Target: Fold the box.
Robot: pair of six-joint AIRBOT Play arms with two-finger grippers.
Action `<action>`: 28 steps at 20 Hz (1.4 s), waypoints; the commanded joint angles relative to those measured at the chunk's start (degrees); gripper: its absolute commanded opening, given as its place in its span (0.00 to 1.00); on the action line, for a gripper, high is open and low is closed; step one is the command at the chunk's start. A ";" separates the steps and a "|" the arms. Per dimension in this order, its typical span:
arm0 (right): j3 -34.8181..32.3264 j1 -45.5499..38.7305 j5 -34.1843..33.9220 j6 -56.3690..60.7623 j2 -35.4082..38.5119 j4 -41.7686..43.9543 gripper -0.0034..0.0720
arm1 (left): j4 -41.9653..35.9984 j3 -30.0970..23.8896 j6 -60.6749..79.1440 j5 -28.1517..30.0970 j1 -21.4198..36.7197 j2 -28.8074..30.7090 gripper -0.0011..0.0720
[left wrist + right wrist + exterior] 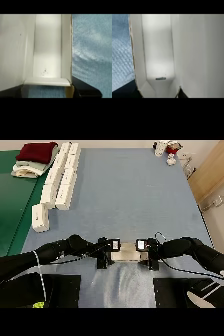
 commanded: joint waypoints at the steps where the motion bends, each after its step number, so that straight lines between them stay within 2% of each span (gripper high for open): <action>1: 0.02 0.02 -0.04 0.83 0.09 -0.07 1.00 | 0.02 0.04 0.02 0.00 -0.04 -0.02 0.44; 3: 0.31 0.00 -0.48 4.57 0.98 -2.36 1.00 | 0.02 0.04 0.02 0.00 -0.04 -0.02 0.44; 5: 1.64 0.00 -3.85 12.52 3.30 -9.20 1.00 | 0.02 0.04 0.02 0.02 -0.04 -0.02 0.44; 8: 4.57 0.00 -15.45 26.60 8.15 -20.26 1.00 | 0.02 0.04 0.02 0.00 -0.04 -0.02 0.44; 11: 8.20 0.00 -26.64 44.41 12.90 -21.16 0.99 | 0.02 0.04 0.02 0.00 -0.04 -0.02 0.44; 12: 9.16 0.00 -28.50 53.75 14.23 -20.15 0.96 | 0.02 0.04 0.02 0.00 -0.04 -0.02 0.44; 13: 9.53 0.00 -28.63 65.48 15.41 -18.40 0.82 | 0.02 0.04 0.02 0.00 -0.04 -0.02 0.44; 15: 9.33 0.07 -27.08 84.65 15.58 -11.54 0.48 | 0.02 0.04 0.02 0.00 -0.04 -0.02 0.44; 16: 8.92 0.09 -25.35 88.50 14.86 -5.53 0.34 | 0.02 0.04 0.02 0.00 -0.04 -0.02 0.44; 18: 7.76 0.79 -18.80 89.33 12.22 7.96 0.30 | 0.02 0.04 0.02 0.00 -0.04 -0.02 0.44; 20: 8.00 4.07 -8.83 89.48 9.46 11.17 0.30 | 0.02 0.04 0.02 0.00 -0.04 -0.02 0.44; 22: 9.25 5.31 0.07 89.46 7.13 10.23 0.30 | 0.02 0.04 0.02 0.00 -0.04 -0.02 0.44; 23: 10.19 5.22 2.47 89.44 5.99 9.14 0.30 | 0.02 0.04 0.02 0.00 -0.04 -0.02 0.44; 28: 12.81 1.29 5.25 89.44 -1.33 3.34 0.30 | 0.02 0.04 0.02 0.00 -0.04 -0.02 0.44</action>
